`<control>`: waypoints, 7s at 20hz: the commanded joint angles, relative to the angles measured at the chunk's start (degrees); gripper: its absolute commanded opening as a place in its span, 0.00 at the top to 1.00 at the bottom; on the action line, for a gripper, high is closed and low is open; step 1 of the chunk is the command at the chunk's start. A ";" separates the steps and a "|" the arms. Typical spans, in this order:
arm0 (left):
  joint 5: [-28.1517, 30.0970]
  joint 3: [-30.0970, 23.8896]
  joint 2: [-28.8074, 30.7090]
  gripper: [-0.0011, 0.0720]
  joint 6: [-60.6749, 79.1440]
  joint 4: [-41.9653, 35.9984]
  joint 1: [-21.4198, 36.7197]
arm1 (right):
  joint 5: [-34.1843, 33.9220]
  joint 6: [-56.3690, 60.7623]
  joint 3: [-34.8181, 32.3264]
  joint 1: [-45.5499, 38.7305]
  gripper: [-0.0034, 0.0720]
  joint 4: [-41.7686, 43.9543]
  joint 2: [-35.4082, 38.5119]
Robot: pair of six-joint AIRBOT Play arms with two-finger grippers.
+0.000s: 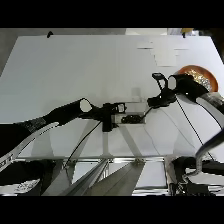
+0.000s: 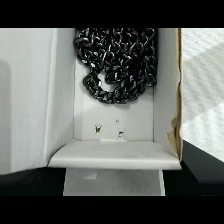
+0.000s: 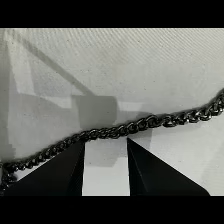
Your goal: Fold the box and place the chain.
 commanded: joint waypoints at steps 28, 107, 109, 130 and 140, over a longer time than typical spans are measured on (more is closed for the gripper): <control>0.00 -0.02 0.04 0.97 -0.02 0.00 -0.02 | -5.75 -4.96 -6.80 0.07 0.64 -0.63 9.22; 0.00 -0.02 0.04 0.97 0.00 0.00 -0.02 | -2.73 -33.24 -5.88 0.59 0.74 38.14 29.14; 0.00 -0.02 0.04 0.97 0.00 0.00 -0.02 | -2.62 -33.68 -3.15 -2.29 0.92 38.12 28.98; 0.00 -0.02 0.04 0.97 0.00 0.00 -0.02 | 8.48 -45.94 8.31 6.60 0.93 26.21 8.87; 0.00 -0.02 0.04 0.97 0.00 0.00 -0.02 | 7.91 -57.16 -3.39 10.91 0.93 28.98 17.51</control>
